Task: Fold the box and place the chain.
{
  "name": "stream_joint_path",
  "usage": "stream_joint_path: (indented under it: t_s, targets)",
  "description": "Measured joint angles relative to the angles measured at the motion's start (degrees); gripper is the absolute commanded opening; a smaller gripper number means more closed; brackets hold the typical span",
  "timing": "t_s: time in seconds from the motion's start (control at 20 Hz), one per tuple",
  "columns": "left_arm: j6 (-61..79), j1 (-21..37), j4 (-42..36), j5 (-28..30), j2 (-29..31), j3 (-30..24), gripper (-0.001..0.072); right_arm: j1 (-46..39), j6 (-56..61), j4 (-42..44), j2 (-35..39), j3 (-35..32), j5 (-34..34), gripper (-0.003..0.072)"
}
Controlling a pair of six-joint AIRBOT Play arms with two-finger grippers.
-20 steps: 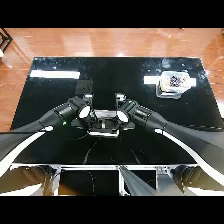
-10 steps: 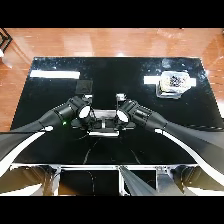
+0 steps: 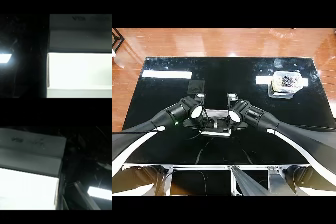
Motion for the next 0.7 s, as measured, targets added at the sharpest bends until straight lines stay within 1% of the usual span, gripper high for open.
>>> stream_joint_path:
  t_s: [0.25,0.5,0.55,0.7]
  targets:
    - [0.0,0.0,-0.2,-0.8,0.0,0.0,0.0019,-0.9,0.3,2.1,0.1,0.0,4.7,0.0335]
    - [0.1,0.0,-0.2,-0.8,0.0,0.0,0.0019,-1.5,2.5,2.4,0.0,0.0,4.8,0.0328]
    - [0.1,0.0,-0.2,-0.8,0.0,0.0,0.0019,-1.5,2.9,2.6,-0.2,0.0,4.7,0.0236]
    - [0.1,0.0,-0.2,-0.7,0.0,0.0,0.0019,-1.6,3.3,3.5,-0.6,0.0,4.2,0.0235]
